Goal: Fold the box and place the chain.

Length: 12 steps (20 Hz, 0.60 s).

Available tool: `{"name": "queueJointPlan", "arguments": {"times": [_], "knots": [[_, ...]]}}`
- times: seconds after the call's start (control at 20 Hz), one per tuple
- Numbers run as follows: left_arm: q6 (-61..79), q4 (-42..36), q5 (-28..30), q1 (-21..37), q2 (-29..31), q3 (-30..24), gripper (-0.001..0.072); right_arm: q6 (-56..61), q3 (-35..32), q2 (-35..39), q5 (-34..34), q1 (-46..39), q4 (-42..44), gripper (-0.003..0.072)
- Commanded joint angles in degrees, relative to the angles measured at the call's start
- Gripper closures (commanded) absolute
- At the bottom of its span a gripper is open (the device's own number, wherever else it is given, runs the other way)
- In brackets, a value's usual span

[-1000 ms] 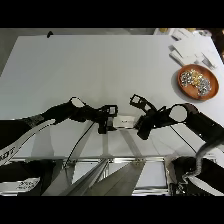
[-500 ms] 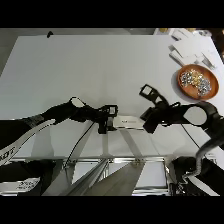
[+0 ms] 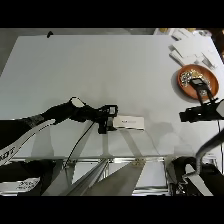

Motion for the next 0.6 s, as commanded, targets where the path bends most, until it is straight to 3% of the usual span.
{"name": "queueJointPlan", "arguments": {"times": [0.0, 0.3, 0.55], "knots": [[0.0, 0.0, 0.0, 0.0, 0.0, 0.0, 0.0568, 2.4, -1.2, 0.1, -2.0, -10.8, -1.8, 0.0669], [0.0, 0.0, 0.0, 0.0, 0.0, 0.0, 0.0568, 2.5, -1.4, -0.6, -1.9, -14.4, -1.4, 0.0668], [0.0, -1.0, -0.1, -0.2, 0.4, 0.0, 0.0568, 2.5, -1.4, -5.6, -0.3, -14.4, 5.2, 0.0668]]}}
